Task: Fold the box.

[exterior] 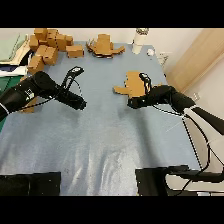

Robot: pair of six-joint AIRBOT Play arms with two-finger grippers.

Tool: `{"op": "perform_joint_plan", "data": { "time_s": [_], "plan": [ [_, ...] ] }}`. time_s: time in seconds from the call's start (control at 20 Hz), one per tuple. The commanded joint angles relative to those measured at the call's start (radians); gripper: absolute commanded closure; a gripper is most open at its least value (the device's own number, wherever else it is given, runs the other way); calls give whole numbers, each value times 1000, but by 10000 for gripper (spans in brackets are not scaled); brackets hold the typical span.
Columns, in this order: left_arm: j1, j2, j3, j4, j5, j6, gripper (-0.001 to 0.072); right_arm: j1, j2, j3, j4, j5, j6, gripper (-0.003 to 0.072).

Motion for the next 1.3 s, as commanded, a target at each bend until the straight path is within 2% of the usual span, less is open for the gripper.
{"op": "perform_joint_plan", "data": {
  "time_s": [0.0,0.8,1.15,1.25],
  "plan": [
    [-1,-1,1,0,0,0,697,0,0,1,0,0,0,681],
    [-1,-1,1,0,0,0,697,0,0,1,1,4,0,681],
    [0,-1,1,0,0,0,697,0,0,1,0,42,6,681],
    [-1,-1,1,0,0,0,696,-11,0,6,-10,88,12,680]
  ]
}}
